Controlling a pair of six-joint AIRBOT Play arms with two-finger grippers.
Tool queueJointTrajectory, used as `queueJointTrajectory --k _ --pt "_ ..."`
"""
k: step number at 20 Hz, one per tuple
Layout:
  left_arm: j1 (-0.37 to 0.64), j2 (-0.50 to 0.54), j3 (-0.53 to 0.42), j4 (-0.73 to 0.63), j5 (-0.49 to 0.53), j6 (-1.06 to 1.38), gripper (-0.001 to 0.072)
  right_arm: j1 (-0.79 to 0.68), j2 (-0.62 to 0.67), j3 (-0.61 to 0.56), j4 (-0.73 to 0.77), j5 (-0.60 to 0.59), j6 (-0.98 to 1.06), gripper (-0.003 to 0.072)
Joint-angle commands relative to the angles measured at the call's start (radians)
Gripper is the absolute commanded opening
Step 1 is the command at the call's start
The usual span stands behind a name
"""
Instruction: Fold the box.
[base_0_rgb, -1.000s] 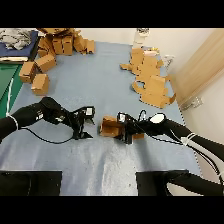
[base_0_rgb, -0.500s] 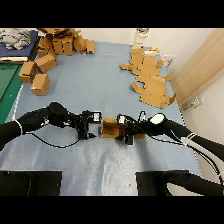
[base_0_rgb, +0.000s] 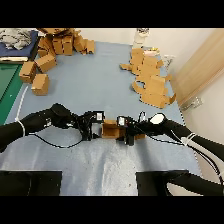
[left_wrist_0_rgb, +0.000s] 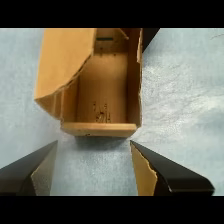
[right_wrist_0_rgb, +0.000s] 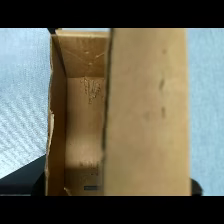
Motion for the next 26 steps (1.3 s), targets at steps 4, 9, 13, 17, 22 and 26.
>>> queueJointTrajectory --k 4,9,13,17,22,26 --pt "-0.05 -0.018 0.005 -0.041 0.009 0.002 0.072 0.0 0.0 0.0 -0.005 0.002 0.0 0.0608" --pt "-0.06 -0.023 0.01 -0.063 0.036 0.002 0.072 0.0 0.0 0.0 -0.005 0.002 0.0 0.0608" --pt "-0.06 -0.04 0.01 -0.064 0.034 0.002 0.072 0.0 0.0 0.0 -0.005 0.002 0.0 0.0608" --pt "-0.06 -0.045 0.01 -0.065 0.033 0.002 0.072 0.0 0.0 0.0 -0.005 0.002 0.0 0.0609" --pt "-0.06 -0.047 0.01 -0.065 -0.006 0.002 0.072 0.0 0.0 0.0 -0.005 0.0 0.0 0.0608" --pt "-0.06 -0.047 0.009 -0.064 -0.01 0.002 0.072 0.0 0.0 0.0 -0.005 -0.001 0.0 0.0608"
